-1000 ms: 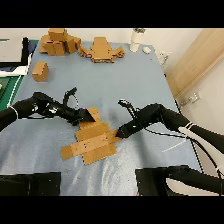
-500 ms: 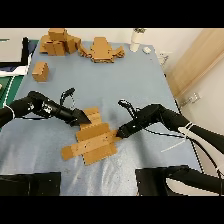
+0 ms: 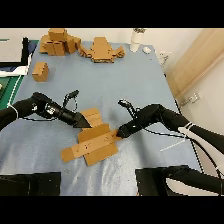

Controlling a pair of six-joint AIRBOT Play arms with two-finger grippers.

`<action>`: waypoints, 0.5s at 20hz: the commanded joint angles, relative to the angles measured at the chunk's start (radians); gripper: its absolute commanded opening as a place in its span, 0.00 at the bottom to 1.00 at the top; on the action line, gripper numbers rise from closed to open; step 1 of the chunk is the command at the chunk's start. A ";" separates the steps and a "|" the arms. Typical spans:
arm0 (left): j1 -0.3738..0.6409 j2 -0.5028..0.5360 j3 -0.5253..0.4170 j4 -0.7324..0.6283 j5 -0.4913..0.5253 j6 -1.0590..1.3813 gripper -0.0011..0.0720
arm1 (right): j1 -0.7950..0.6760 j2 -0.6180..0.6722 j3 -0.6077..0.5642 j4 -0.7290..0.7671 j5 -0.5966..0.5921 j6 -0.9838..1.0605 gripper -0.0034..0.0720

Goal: Fold the box.

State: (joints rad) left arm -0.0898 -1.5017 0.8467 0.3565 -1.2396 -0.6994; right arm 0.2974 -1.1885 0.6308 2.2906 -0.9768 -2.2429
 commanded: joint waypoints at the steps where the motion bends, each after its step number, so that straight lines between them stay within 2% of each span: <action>1: -0.004 -0.007 0.002 -0.002 0.002 0.089 0.03 | 0.000 0.001 0.000 0.002 0.000 0.002 0.16; 2: -0.004 -0.007 0.007 -0.001 0.002 0.119 0.03 | -0.003 0.001 0.001 0.002 0.001 0.003 0.35; 3: -0.004 -0.007 0.016 -0.001 0.001 0.148 0.03 | -0.005 0.001 0.005 -0.007 0.001 0.014 0.44; 6: -0.010 -0.007 0.062 -0.001 -0.030 0.222 0.03 | -0.005 0.002 0.063 -0.177 -0.002 0.165 0.46; 10: -0.061 -0.007 0.118 -0.001 -0.051 0.309 0.03 | -0.005 0.002 0.216 -0.378 -0.057 0.333 0.46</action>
State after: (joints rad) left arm -0.1219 -1.5078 0.9302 0.3561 -1.2747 -0.4702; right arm 0.2928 -1.1877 0.7589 2.0605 -1.0023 -2.0377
